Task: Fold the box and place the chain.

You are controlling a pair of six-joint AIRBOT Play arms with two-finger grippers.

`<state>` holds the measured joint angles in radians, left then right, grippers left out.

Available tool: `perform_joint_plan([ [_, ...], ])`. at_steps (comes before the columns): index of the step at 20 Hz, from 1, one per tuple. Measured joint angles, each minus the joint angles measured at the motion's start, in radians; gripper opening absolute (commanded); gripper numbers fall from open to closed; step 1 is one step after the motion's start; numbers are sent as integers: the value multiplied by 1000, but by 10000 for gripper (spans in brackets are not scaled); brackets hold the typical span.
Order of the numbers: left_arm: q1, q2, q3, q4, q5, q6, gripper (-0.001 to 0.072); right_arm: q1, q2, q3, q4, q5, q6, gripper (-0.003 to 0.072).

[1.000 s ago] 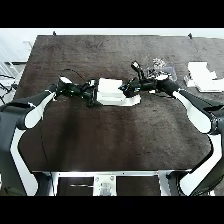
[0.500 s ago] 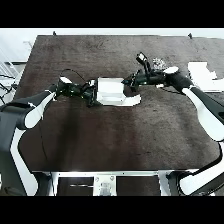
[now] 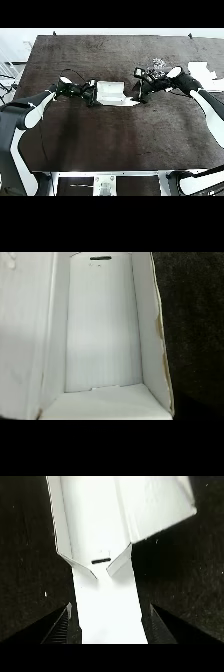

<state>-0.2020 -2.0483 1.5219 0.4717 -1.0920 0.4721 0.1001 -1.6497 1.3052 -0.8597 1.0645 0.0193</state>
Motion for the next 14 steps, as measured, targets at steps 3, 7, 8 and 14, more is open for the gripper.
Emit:
perform_joint_plan([
  [3,0,0,0,0,0,0,451,19,-10,-19,-18,-32,-22,392],
  [7,0,0,0,0,0,0,451,54,-32,-29,-27,-82,-30,415],
  [8,0,0,0,0,0,0,451,60,-36,-29,-27,-95,-31,419],
  [14,0,0,0,0,1,0,451,76,-48,-31,11,-139,-42,395],
])
